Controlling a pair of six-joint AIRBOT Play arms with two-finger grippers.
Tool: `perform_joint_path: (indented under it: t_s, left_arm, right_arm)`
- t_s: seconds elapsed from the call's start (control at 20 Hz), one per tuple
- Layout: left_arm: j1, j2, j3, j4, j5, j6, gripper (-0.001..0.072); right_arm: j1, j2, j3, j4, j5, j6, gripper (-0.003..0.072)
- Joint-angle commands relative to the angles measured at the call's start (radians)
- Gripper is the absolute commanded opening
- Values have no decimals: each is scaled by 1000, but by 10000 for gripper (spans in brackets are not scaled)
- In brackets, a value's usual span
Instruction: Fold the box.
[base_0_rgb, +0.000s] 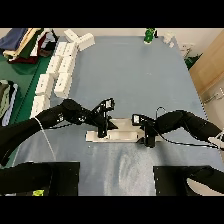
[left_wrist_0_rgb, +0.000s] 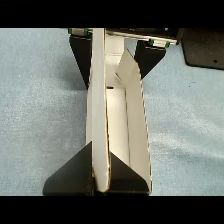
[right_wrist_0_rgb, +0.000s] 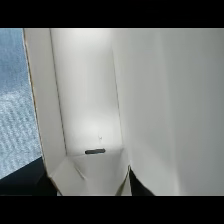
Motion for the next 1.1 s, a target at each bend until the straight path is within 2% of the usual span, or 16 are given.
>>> perform_joint_path:
  t_s: [0.0,0.2,0.25,0.3,0.5,0.6,0.75,0.8,0.85,0.9,1.0,1.05]
  left_arm:
    - [0,0,0,-1,1,0,14]
    - [0,0,0,-1,1,0,20]
    - [0,0,0,-3,3,0,230]
    - [0,0,0,-10,5,-2,493]
    - [8,26,2,2,9,-4,510]
    - [31,72,2,79,9,-127,510]
    - [97,178,2,360,-46,-624,508]
    - [117,213,2,444,-86,-783,398]
    - [137,252,2,510,-141,-930,86]
    - [148,286,2,536,-178,-1009,12]
    - [140,334,2,470,-218,-1161,12]
    - [123,338,2,372,-225,-1203,12]
  right_arm:
    - [1,0,0,0,0,0,525]
    - [1,0,0,0,0,0,525]
    - [1,0,0,0,0,0,525]
    - [1,0,0,0,0,0,525]
    - [1,0,0,0,0,0,525]
    - [1,0,0,0,0,0,525]
    - [1,0,0,0,0,0,525]
    - [1,0,0,0,0,0,525]
    - [1,0,0,0,0,0,525]
    - [1,0,0,0,0,0,525]
    - [1,0,0,0,0,0,525]
    - [1,0,0,0,0,0,525]
